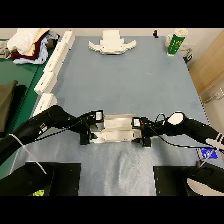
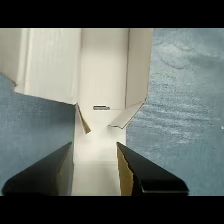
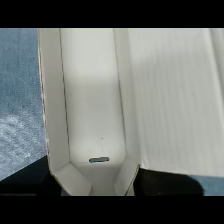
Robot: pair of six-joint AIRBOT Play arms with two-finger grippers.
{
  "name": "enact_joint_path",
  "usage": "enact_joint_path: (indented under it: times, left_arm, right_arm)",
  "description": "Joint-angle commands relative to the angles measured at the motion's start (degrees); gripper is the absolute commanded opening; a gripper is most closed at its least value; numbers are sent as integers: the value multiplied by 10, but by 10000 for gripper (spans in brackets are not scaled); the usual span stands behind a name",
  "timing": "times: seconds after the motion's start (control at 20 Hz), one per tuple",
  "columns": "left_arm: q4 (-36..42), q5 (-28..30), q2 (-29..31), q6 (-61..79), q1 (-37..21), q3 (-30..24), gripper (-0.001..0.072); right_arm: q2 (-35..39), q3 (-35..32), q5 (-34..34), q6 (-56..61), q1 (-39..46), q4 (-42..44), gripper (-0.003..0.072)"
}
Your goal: Fold the box.
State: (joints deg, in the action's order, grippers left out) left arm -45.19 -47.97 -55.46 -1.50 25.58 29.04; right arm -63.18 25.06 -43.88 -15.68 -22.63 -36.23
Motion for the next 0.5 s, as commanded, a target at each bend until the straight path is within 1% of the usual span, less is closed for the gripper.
enact_joint_path:
  times: [0.0,0.15,0.2,0.25,0.4,0.45]
  left_arm:
    - [35,5,0,1,24,-5,404]
    - [59,35,0,5,40,-10,401]
    - [61,42,-1,6,41,-10,289]
    - [62,49,-4,6,41,-10,216]
    - [86,67,-21,6,41,-9,213]
    - [95,67,-24,6,41,-9,143]
  right_arm:
    - [0,0,0,0,0,0,536]
    - [0,0,0,0,0,0,536]
    - [0,0,0,0,0,0,536]
    - [0,0,0,0,0,0,536]
    - [0,0,0,0,0,0,536]
    - [0,0,0,0,0,0,536]
